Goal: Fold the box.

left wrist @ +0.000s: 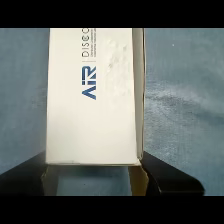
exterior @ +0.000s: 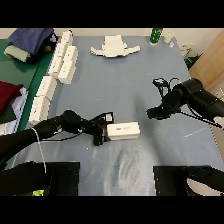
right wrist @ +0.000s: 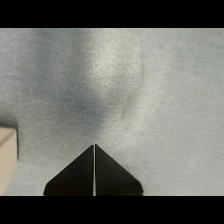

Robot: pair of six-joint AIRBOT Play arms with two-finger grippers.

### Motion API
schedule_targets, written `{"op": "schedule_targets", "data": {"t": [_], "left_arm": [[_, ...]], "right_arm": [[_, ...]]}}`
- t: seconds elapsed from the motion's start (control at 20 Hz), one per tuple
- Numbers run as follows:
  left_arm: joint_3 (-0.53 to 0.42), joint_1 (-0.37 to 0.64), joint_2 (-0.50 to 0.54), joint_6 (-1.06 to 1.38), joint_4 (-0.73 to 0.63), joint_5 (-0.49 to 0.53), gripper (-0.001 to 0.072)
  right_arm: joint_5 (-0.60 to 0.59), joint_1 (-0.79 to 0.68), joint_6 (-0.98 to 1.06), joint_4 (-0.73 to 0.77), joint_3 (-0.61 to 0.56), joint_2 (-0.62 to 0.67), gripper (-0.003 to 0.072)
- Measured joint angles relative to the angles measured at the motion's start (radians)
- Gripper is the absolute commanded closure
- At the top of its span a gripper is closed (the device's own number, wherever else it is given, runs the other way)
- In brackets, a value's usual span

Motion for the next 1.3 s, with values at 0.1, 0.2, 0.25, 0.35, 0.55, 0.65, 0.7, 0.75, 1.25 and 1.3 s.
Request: {"op": "schedule_targets", "data": {"t": [0.1, 0.2, 0.25, 0.35, 0.55, 0.65, 0.7, 0.75, 1.25, 1.3], "left_arm": [[0.001, 0.055, 0.053, -0.089, 0.027, 0.000, 0.0237], [0.002, 0.140, 0.118, -0.200, 0.079, 0.002, 0.0236], [0.002, 0.191, 0.150, -0.267, 0.119, 0.003, 0.0236], [0.002, 0.321, 0.203, -0.449, 0.228, 0.018, 0.0236], [0.002, 0.576, 0.233, -0.729, 0.377, 0.029, 0.0236], [0.003, 0.653, 0.214, -0.788, 0.410, 0.052, 0.0236], [0.006, 0.682, 0.196, -0.810, 0.419, 0.072, 0.0236], [0.015, 0.702, 0.173, -0.827, 0.428, 0.096, 0.0236], [0.327, 0.747, -0.206, -0.879, 0.447, 0.183, 0.0236], [0.362, 0.747, -0.240, -0.880, 0.448, 0.183, 0.0236]], "right_arm": [[-0.002, 0.000, 0.002, 0.000, 0.001, -0.001, 0.0669], [-0.004, 0.000, 0.003, 0.000, 0.001, -0.001, 0.0669], [-0.004, 0.000, 0.003, 0.000, 0.001, -0.001, 0.0669], [-0.005, 0.000, 0.003, 0.000, 0.001, -0.001, 0.0669], [-0.005, 0.000, 0.003, -0.001, 0.001, -0.001, 0.0669], [-0.005, 0.000, 0.003, -0.001, 0.001, -0.001, 0.0669], [-0.005, 0.000, 0.003, -0.001, 0.001, -0.001, 0.0669], [-0.005, 0.000, 0.003, -0.001, 0.001, -0.001, 0.0669], [-0.005, 0.000, 0.003, -0.001, 0.001, -0.001, 0.0669], [-0.005, 0.000, 0.003, 0.000, 0.001, -0.001, 0.0669]]}}
